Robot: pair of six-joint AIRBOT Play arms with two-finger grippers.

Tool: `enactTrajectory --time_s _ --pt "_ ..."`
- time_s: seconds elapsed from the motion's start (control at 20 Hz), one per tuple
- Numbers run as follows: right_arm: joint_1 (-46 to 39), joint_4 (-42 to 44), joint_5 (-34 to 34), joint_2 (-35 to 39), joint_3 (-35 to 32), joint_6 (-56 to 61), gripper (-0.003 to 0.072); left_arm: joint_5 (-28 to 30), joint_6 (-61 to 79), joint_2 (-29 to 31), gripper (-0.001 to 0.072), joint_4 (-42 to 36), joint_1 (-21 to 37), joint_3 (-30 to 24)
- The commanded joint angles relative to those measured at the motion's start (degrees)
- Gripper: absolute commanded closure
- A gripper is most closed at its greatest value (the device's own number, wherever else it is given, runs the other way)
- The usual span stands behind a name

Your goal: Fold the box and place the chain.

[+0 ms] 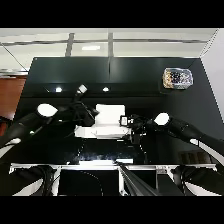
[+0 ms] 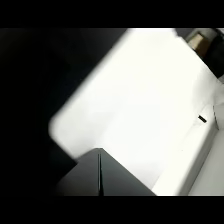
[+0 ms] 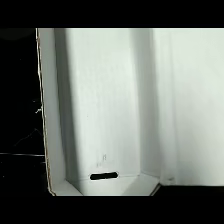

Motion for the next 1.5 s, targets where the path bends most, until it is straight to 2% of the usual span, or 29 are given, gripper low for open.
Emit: enactTrajectory --time_s 0.0,0.1,0.15,0.2,0.25,0.35,0.45,0.65,0.75,0.8,0.85,0.9,0.95,1.05,1.1,1.15,1.45 --pt "0.1 -0.1 0.0 0.0 0.0 0.0 0.0249 -12.0 0.0 8.5 0.0678 8.5 8.5 1.7" --pt "0.1 -0.1 0.1 0.0 0.0 0.0 0.0248 -21.2 0.0 12.4 0.0678 15.2 14.2 1.6" --pt "0.1 -0.1 0.1 0.0 0.0 0.0 0.0249 -24.7 0.5 12.8 0.0592 18.0 16.0 1.1" --pt "0.1 -0.1 0.1 0.0 0.0 0.0 0.0248 -26.5 2.5 12.5 0.0178 19.9 16.2 0.0" --pt "0.1 -0.2 0.1 0.0 0.0 0.0 0.0248 -25.7 6.6 11.5 0.0009 20.5 15.3 -1.6" --pt "0.1 -0.2 0.3 0.0 0.0 0.0 0.0249 -21.1 17.2 9.2 0.0008 16.1 10.9 -6.0" --pt "0.1 -0.2 0.3 0.0 0.0 0.0 0.0249 -15.5 28.4 6.4 0.001 15.8 4.9 -8.5" --pt "0.1 -0.2 0.5 0.0 0.0 0.0 0.0248 -5.0 28.6 1.7 0.0011 13.6 -2.8 -8.7" --pt "0.1 -0.2 0.5 0.0 0.0 0.0 0.0249 -3.6 28.3 1.2 0.0027 13.5 -3.8 -8.7" --pt "0.1 -0.2 0.5 0.0 0.0 0.0 0.0248 -3.6 28.0 1.2 0.0075 13.5 -3.7 -8.7" --pt "0.1 -0.2 0.5 0.0 0.0 0.0 0.0248 -3.6 26.9 1.2 0.0193 13.6 -3.7 -8.6" --pt "0.1 -0.2 0.5 0.0 0.0 0.0 0.0249 -3.7 26.7 1.2 0.0354 13.5 -3.7 -8.6" --pt "0.1 -0.2 0.5 0.0 0.0 0.0 0.0249 -4.1 26.7 1.2 0.0436 12.9 -3.7 -8.6" --pt "0.1 -0.2 0.5 0.0 0.0 0.0 0.0249 -4.8 26.7 1.2 0.0445 10.3 -3.7 -8.6" --pt "0.1 -0.2 0.5 0.0 0.0 0.0 0.0248 -4.9 26.6 1.2 0.0502 9.0 -3.7 -8.7" --pt "0.1 -0.2 0.5 0.0 0.0 0.0 0.0249 -4.9 26.7 1.2 0.0528 7.3 -3.7 -8.7" --pt "0.1 -0.2 0.5 0.0 0.0 0.0 0.0249 -5.7 26.8 -0.9 0.0538 -4.2 -5.2 -8.6"
